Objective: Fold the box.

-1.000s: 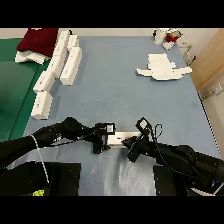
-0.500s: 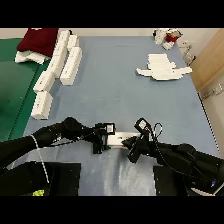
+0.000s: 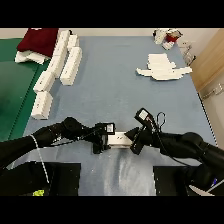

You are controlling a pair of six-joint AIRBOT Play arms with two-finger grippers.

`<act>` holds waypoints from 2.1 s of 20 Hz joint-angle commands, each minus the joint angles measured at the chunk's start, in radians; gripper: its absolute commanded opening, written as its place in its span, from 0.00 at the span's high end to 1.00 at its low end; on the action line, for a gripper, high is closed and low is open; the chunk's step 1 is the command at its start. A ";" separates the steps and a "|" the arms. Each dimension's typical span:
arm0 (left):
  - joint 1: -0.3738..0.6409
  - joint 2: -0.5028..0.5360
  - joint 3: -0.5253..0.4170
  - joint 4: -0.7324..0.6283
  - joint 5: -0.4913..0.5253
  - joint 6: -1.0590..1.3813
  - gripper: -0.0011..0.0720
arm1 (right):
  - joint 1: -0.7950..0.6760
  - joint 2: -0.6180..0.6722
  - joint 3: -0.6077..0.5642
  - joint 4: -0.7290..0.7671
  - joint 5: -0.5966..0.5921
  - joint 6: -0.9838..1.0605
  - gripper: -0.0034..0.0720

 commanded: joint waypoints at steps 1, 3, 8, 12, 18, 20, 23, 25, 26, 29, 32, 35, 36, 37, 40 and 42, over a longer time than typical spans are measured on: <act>0.000 0.000 0.001 0.000 0.000 0.000 0.33 | -0.177 -0.091 0.179 -0.092 -0.390 0.003 0.94; 0.000 0.000 0.001 0.000 0.000 0.000 0.33 | -0.278 -0.190 0.308 -0.118 -0.544 -0.007 0.95; 0.000 0.000 0.001 0.000 0.000 0.000 0.33 | -0.463 -0.492 0.603 -0.167 -0.819 0.054 0.95; 0.000 0.000 0.001 0.001 0.000 0.001 0.33 | -0.505 -0.633 0.708 -0.169 -0.860 0.056 0.95; 0.000 0.000 0.001 0.001 0.000 0.000 0.33 | -0.505 -0.653 0.716 -0.165 -0.833 0.055 0.94; 0.000 0.000 0.001 0.000 0.001 0.000 0.33 | -0.505 -0.653 0.716 -0.166 -0.834 0.055 0.94; 0.000 0.000 0.001 0.000 0.013 0.000 0.33 | -0.505 -0.653 0.716 -0.166 -0.833 0.055 0.94; 0.000 0.000 0.002 0.000 0.022 0.005 0.33 | -0.505 -0.653 0.716 -0.166 -0.833 0.055 0.94; 0.001 0.000 0.005 0.000 0.038 0.010 0.33 | -0.505 -0.653 0.716 -0.166 -0.834 0.055 0.94; 0.043 0.050 0.007 0.011 0.034 -0.167 0.33 | -0.505 -0.653 0.716 -0.166 -0.833 0.055 0.94; 0.185 0.193 0.007 0.153 0.036 -0.466 0.33 | -0.505 -0.653 0.716 -0.166 -0.834 0.055 0.94; 0.430 0.319 0.007 0.408 0.056 -0.855 0.33 | -0.505 -0.653 0.716 -0.166 -0.833 0.055 0.94; 0.520 0.330 0.007 0.492 0.046 -0.977 0.33 | -0.505 -0.653 0.716 -0.166 -0.833 0.055 0.94; 0.597 0.328 0.006 0.549 0.031 -1.054 0.33 | -0.505 -0.653 0.716 -0.166 -0.833 0.055 0.94; 0.760 0.278 0.005 0.568 0.056 -1.107 0.33 | -0.505 -0.653 0.716 -0.166 -0.834 0.055 0.94; 0.787 0.225 0.005 0.569 0.115 -1.109 0.33 | -0.505 -0.653 0.716 -0.166 -0.833 0.055 0.94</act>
